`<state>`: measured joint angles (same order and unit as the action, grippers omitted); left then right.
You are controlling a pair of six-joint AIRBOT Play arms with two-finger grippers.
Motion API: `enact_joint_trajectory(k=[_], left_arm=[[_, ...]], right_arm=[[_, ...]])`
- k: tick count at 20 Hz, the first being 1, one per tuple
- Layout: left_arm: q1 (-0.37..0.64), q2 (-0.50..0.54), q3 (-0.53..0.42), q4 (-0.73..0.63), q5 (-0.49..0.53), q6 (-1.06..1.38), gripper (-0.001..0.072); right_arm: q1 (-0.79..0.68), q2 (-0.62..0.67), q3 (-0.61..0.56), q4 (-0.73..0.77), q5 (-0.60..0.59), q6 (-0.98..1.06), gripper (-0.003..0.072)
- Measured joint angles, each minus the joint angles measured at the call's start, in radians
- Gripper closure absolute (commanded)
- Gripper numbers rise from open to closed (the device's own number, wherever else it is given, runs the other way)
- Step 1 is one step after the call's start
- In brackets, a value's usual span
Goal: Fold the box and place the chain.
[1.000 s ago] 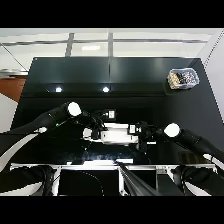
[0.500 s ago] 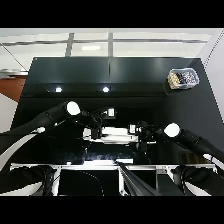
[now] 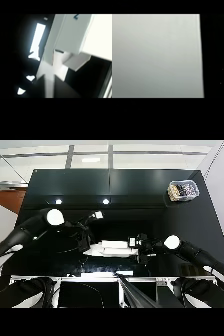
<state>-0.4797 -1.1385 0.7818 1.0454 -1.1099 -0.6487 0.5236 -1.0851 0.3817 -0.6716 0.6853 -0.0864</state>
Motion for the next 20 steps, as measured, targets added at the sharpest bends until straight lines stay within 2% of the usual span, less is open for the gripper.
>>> enact_joint_trajectory(k=[4, 8, 12, 14, 15, 16, 18, 20], left_arm=[[0.036, 0.093, -0.032, -0.001, -0.106, -0.169, 0.0678], [0.036, 0.197, -0.189, -0.292, -0.038, -0.161, 0.0678], [-0.023, 0.247, -0.333, -0.558, 0.143, -0.065, 0.0676], [-0.076, 0.255, -0.365, -0.661, 0.27, 0.003, 0.0676], [-0.079, 0.255, -0.367, -0.665, 0.275, 0.006, 0.0676], [-0.127, 0.256, -0.382, -0.76, 0.421, 0.071, 0.0675], [-0.161, 0.249, -0.391, -0.833, 0.565, 0.116, 0.0674], [-0.18, 0.232, -0.396, -0.874, 0.669, 0.141, 0.0675]], right_arm=[[0.0, 0.0, 0.0, -0.002, 0.002, -0.001, 0.0205], [0.0, 0.0, 0.0, -0.002, 0.003, -0.001, 0.0205], [0.0, 0.0, 0.0, -0.003, 0.003, -0.002, 0.0205], [0.0, 0.0, 0.0, -0.003, 0.003, -0.002, 0.0205], [0.0, 0.0, 0.0, -0.003, 0.003, -0.002, 0.0205], [0.0, 0.0, 0.0, -0.003, 0.003, -0.002, 0.0205], [0.0, 0.0, 0.0, -0.003, 0.002, -0.002, 0.0206], [0.0, 0.0, 0.0, -0.003, 0.002, -0.002, 0.0205]])
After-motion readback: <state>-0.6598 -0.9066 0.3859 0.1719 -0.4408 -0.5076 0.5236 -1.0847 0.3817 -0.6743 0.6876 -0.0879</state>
